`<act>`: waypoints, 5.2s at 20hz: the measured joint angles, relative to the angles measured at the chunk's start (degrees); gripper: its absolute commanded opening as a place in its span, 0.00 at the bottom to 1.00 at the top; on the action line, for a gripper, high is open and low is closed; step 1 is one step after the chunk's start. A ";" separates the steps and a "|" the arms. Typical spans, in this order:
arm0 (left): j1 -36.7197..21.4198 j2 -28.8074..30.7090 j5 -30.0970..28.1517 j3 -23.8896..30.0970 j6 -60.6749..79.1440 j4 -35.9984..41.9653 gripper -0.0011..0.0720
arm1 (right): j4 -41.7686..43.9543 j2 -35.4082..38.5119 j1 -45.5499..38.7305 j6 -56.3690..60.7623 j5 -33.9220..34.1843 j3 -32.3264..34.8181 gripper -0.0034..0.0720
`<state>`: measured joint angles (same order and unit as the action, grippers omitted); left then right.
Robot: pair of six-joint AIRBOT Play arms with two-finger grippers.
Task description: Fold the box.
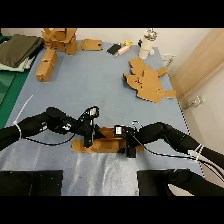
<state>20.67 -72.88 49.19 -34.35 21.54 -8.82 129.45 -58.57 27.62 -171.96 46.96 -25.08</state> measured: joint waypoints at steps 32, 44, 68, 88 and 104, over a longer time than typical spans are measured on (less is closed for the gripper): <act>0.07 0.00 -0.46 -0.13 0.02 1.86 0.03 | -0.15 -0.35 0.22 0.02 0.13 0.00 0.73; 0.04 0.07 -1.09 -0.15 -2.49 0.76 0.44 | -0.15 -0.35 0.22 0.02 0.15 0.00 0.73; 8.31 16.31 2.45 1.01 -74.53 -15.67 0.03 | -0.17 -0.35 0.22 0.00 1.27 0.00 0.73; 12.17 2.80 -22.58 -1.44 -75.17 -13.46 0.03 | -0.24 -0.35 0.24 0.02 2.82 0.04 0.73; 7.76 3.87 -14.64 -2.86 -75.63 -16.55 0.03 | -0.57 -0.35 0.26 -0.04 2.64 0.04 0.73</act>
<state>28.42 -69.01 34.54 -37.21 -54.08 -25.36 128.88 -58.92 27.88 -172.00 49.60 -25.04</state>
